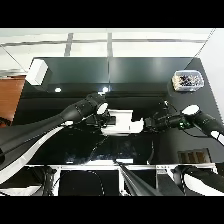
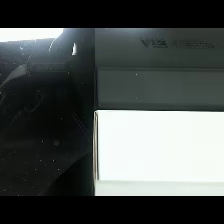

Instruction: Fold the box and place the chain.

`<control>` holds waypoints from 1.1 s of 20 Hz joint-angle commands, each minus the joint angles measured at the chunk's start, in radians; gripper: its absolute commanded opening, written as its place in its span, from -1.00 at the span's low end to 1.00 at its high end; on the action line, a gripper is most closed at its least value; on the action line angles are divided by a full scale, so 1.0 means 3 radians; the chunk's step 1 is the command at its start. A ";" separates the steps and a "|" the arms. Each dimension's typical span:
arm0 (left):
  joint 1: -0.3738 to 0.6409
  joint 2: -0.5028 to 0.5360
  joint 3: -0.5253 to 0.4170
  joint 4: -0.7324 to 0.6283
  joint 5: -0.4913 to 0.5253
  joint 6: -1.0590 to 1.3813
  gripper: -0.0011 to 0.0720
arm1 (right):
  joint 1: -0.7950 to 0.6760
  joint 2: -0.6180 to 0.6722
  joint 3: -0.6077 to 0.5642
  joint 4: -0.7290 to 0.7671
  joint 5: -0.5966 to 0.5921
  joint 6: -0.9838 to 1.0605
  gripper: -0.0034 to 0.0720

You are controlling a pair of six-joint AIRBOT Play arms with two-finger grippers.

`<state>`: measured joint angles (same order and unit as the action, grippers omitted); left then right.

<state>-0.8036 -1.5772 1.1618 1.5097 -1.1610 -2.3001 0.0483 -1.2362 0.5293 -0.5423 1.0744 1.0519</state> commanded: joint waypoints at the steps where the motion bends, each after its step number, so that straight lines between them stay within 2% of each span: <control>1: -0.0001 -0.0003 0.0004 0.0000 0.0003 0.0000 -0.90 | 0.0041 -0.0009 0.0165 0.0085 0.0184 -0.0120 -0.22; 3: -0.0001 -0.0003 0.0004 0.0000 0.0003 0.0000 -0.90 | 0.0041 -0.0009 0.0267 0.0102 0.0262 -0.0118 0.54; 4: -0.0001 -0.0003 0.0004 0.0001 0.0001 0.0000 -0.90 | 0.0041 -0.0009 0.0306 0.0132 0.0277 -0.0117 0.78; 10: -0.0001 -0.0004 0.0004 0.0001 0.0015 0.0000 -0.90 | 0.0385 -0.0009 0.0373 0.0320 0.0089 0.0067 0.71; 11: 0.0000 -0.0004 0.0004 0.0001 0.0015 0.0000 -0.90 | 0.0464 -0.0009 0.0379 0.0314 0.0046 0.0102 0.53; 12: 0.0000 -0.0004 0.0004 0.0001 0.0015 0.0000 -0.90 | 0.0524 -0.0009 0.0393 0.0295 0.0013 0.0145 0.53; 13: 0.0000 -0.0004 0.0004 0.0001 0.0014 0.0000 -0.90 | 0.0581 -0.0009 0.0421 0.0237 -0.0022 0.0212 0.44; 14: 0.0000 -0.0004 0.0004 0.0000 0.0014 0.0000 -0.89 | 0.0633 -0.0009 0.0467 0.0123 -0.0048 0.0281 0.26; 19: 0.0000 -0.0004 0.0004 0.0000 0.0014 0.0000 -0.89 | 0.0970 -0.0010 0.0800 -0.0577 -0.0207 0.0923 0.21; 22: 0.0000 -0.0004 0.0004 0.0000 0.0013 0.0000 -0.90 | 0.1209 -0.0010 0.0999 -0.1197 -0.0235 0.1568 0.21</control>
<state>-0.8036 -1.5780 1.1618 1.5105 -1.1572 -2.3005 0.3492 -1.2392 0.7769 -0.7193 1.0260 1.3380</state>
